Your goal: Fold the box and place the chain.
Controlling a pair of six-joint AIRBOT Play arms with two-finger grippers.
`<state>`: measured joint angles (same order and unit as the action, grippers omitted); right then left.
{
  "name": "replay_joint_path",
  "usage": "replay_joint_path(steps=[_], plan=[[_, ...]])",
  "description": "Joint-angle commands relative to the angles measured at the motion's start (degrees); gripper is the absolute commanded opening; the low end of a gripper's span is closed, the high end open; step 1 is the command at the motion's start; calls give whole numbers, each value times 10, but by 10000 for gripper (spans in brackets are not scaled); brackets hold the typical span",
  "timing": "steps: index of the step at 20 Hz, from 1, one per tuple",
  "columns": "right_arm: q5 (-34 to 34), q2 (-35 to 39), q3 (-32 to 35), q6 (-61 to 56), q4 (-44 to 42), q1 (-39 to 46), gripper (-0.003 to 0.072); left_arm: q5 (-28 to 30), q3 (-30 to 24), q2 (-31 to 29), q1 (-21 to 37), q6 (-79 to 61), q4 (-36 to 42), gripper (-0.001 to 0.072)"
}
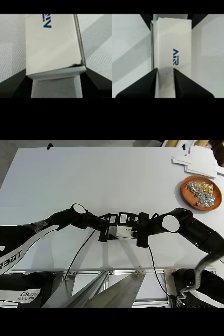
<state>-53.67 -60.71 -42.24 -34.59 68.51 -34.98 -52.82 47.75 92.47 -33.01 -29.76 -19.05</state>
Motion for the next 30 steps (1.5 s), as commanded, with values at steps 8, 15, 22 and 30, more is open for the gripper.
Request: replay_joint_path(steps=[8,15,22,30], plan=[[-10,42,0,1,-28,0,333,5,0,0,1,2,2,207],[-38,33,0,0,-28,35,15,5,0,0,1,2,2,207],[-56,-10,2,6,-41,35,15,5,0,0,1,2,2,207],[-47,-13,37,21,-60,35,16,5,0,0,1,2,2,207]])
